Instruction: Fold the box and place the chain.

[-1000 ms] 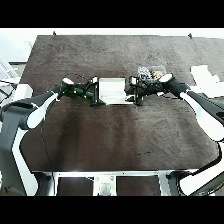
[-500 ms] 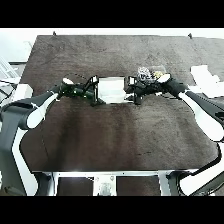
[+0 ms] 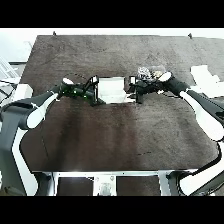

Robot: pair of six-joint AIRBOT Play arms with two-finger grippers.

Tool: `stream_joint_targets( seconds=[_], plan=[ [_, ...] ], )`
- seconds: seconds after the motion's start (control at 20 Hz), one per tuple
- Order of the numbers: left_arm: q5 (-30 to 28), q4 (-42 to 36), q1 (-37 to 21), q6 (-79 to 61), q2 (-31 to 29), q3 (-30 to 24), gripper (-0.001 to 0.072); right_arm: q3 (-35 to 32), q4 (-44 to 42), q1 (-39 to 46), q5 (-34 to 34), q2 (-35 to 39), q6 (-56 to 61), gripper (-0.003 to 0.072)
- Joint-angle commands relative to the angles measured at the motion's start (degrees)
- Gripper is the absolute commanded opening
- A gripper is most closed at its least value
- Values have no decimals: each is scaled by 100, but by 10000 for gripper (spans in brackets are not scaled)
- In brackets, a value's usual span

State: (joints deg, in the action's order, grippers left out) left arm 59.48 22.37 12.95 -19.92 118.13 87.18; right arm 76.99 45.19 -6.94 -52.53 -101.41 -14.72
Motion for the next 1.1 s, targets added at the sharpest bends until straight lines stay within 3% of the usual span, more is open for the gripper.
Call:
stream_joint_targets(
  seconds=[0.0,0.35,0.65,1.05],
  plan=[
    [15,7,0,4,4,-2,353,118,-13,-13,-4,-35,11,336],
    [13,7,-2,22,4,-2,353,122,-83,-195,-125,-133,2,332],
    [17,-11,0,44,4,-2,353,192,-522,-337,-105,-262,-103,144],
    [37,-13,0,42,4,-2,353,227,-691,-437,-146,-415,-103,156]
  ],
)
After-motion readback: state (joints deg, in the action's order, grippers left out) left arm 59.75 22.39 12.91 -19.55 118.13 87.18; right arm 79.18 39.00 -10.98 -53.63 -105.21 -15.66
